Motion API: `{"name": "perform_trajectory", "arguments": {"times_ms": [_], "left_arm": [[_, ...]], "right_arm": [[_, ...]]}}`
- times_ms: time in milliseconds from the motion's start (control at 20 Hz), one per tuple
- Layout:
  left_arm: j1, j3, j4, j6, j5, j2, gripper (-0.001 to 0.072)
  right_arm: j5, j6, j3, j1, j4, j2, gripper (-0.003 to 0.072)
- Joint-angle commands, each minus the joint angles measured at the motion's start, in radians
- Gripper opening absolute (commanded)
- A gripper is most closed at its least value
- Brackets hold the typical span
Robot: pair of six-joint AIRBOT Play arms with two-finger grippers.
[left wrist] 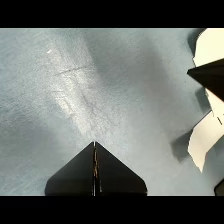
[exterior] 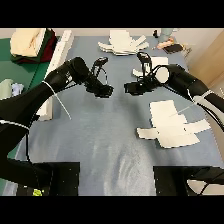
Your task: Fold the box.
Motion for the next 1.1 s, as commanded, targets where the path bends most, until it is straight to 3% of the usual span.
{"name": "perform_trajectory", "arguments": {"times_ms": [0,700,950,1050], "left_arm": [[0.0,0.001,0.0,0.0,-0.001,0.0,0.0018],[0.0,0.001,0.0,0.0,-0.001,0.0,0.0018],[0.0,0.001,-0.005,0.0,0.0,0.0,0.0018],[0.0,0.001,-0.031,0.0,-0.001,0.0,0.0018]], "right_arm": [[-0.001,0.0,0.0,0.0,0.0,0.0,0.0002],[-0.001,0.001,0.0,0.0,0.003,0.0,0.0002],[-0.027,0.002,0.004,-0.004,0.116,-0.006,0.0003],[0.117,0.005,0.072,-0.057,0.027,0.008,0.0041]]}}
